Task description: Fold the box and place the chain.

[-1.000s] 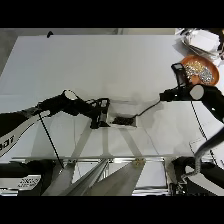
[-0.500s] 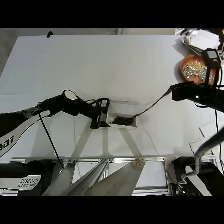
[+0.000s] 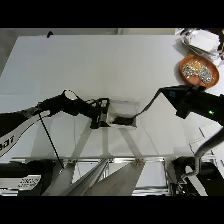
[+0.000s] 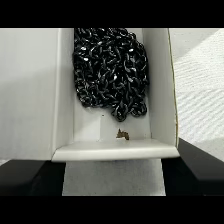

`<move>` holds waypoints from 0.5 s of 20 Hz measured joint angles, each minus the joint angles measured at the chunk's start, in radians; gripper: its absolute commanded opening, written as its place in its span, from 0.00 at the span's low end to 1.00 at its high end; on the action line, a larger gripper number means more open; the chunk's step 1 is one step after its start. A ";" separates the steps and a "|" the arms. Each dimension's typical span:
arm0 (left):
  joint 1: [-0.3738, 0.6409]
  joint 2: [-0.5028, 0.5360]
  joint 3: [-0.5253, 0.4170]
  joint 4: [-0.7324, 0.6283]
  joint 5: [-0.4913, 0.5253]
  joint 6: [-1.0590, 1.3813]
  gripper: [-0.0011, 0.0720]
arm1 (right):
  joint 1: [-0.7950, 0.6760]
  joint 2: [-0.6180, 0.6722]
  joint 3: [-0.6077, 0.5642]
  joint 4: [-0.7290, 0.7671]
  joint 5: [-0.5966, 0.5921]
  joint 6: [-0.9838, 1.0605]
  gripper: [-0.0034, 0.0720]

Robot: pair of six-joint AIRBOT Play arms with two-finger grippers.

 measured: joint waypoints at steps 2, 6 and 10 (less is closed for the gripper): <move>0.000 0.000 0.000 0.000 0.000 0.000 0.48 | 0.000 0.007 0.000 0.106 0.021 -0.038 0.08; 0.000 0.000 0.000 0.000 0.000 0.000 0.48 | 0.000 0.012 0.000 0.248 0.054 -0.085 0.08; 0.000 0.000 0.000 0.000 0.000 0.000 0.48 | 0.004 0.013 0.000 0.367 0.066 -0.140 0.08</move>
